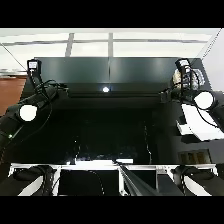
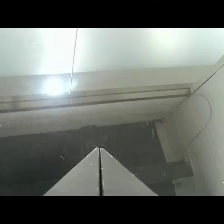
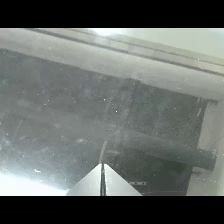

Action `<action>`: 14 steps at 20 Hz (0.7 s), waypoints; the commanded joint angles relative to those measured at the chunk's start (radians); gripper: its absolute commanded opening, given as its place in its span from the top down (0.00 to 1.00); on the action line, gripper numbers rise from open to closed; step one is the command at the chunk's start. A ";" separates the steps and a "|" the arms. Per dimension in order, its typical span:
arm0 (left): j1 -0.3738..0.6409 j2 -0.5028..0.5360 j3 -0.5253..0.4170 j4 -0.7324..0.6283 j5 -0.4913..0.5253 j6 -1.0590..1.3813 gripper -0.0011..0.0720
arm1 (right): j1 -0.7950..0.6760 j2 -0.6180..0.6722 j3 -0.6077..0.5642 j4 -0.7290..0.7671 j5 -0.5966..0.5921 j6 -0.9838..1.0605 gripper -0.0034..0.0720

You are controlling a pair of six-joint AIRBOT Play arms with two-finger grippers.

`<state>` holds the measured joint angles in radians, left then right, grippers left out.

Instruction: Fold the box and place the chain.

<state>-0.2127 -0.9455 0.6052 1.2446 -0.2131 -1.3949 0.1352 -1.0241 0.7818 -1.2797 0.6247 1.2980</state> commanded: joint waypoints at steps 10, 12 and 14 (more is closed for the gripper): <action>0.001 0.000 0.000 0.000 0.000 0.000 0.95 | 0.001 -0.001 0.001 0.005 0.000 0.000 0.93; 0.001 0.000 0.000 0.000 0.000 0.000 0.95 | 0.002 -0.001 0.001 0.042 -0.002 0.000 0.93; 0.001 0.000 0.000 0.000 0.000 0.000 0.95 | 0.003 -0.002 0.001 0.106 -0.103 0.000 0.93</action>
